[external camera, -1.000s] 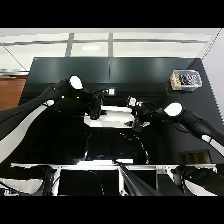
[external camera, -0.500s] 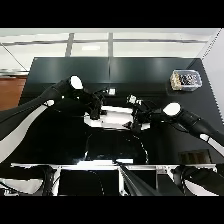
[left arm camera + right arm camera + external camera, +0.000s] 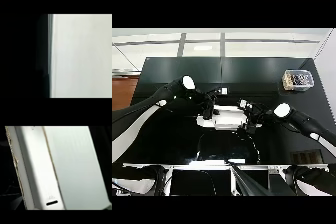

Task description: Fold the box and place the chain.

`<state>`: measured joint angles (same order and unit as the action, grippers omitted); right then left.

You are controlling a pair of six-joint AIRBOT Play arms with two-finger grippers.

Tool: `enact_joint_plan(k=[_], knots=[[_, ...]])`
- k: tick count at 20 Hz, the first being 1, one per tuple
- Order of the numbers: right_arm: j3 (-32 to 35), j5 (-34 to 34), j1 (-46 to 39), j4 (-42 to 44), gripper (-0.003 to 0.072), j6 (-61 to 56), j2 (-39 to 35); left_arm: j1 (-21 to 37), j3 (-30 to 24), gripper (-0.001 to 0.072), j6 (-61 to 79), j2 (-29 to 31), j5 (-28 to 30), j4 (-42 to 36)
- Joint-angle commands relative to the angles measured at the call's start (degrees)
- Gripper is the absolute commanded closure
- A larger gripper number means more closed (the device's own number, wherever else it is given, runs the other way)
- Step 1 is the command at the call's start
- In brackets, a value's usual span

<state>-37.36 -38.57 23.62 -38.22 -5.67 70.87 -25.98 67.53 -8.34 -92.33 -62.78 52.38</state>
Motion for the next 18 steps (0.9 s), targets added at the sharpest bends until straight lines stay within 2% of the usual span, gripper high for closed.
enact_joint_plan(k=[1, 10, 18], knots=[[0.00, 0.92, -0.04, -1.31, -0.0025, 5.31, 0.42, 0.02, 0.02, 0.0681, 0.15, -0.04, -0.28, 0.07], [0.00, 1.31, -0.04, 1.79, -0.0025, 14.73, 2.97, 0.02, 0.02, 0.0682, 0.15, -0.04, -0.28, 0.07], [0.00, 1.22, -0.04, 2.40, -0.0025, 15.39, 5.51, 0.02, 0.02, 0.0681, 0.15, -0.04, -0.28, 0.07]])
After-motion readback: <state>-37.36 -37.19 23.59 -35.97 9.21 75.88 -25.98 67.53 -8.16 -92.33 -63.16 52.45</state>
